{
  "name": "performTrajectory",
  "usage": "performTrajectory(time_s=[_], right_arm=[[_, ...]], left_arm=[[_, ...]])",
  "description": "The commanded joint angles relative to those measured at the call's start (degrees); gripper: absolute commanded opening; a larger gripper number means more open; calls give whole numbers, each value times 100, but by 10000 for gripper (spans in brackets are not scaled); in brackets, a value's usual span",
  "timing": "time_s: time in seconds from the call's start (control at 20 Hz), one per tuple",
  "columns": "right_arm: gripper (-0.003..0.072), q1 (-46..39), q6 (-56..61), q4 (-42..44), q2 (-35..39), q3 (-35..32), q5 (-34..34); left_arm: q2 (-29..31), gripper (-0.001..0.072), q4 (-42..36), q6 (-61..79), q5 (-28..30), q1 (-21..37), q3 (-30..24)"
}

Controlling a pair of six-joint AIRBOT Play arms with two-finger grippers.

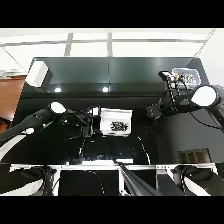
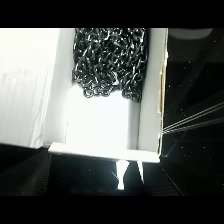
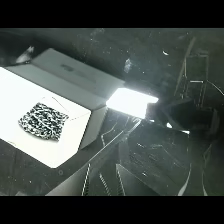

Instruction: Fold the box and place the chain.

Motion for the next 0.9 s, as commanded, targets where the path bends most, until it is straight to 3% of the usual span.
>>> performTrajectory(time_s=[0.0,0.2,0.25,0.35,0.6,0.85], right_arm=[[200,2,0,0,4,-2,-44],[201,2,0,-4,4,-2,-68],[200,2,0,-4,2,-2,-90],[200,2,0,-4,2,-2,-170],[201,2,-2,-7,2,-2,-358],[200,2,2,2,-76,-2,-505]], left_arm=[[-2,718,-44,356,116,-90,4],[-4,687,-219,354,188,-151,2],[-2,619,-236,354,190,-151,2],[-2,355,-229,352,214,-149,4],[0,334,-232,-155,656,-149,4],[0,334,-212,-199,664,-149,2]])
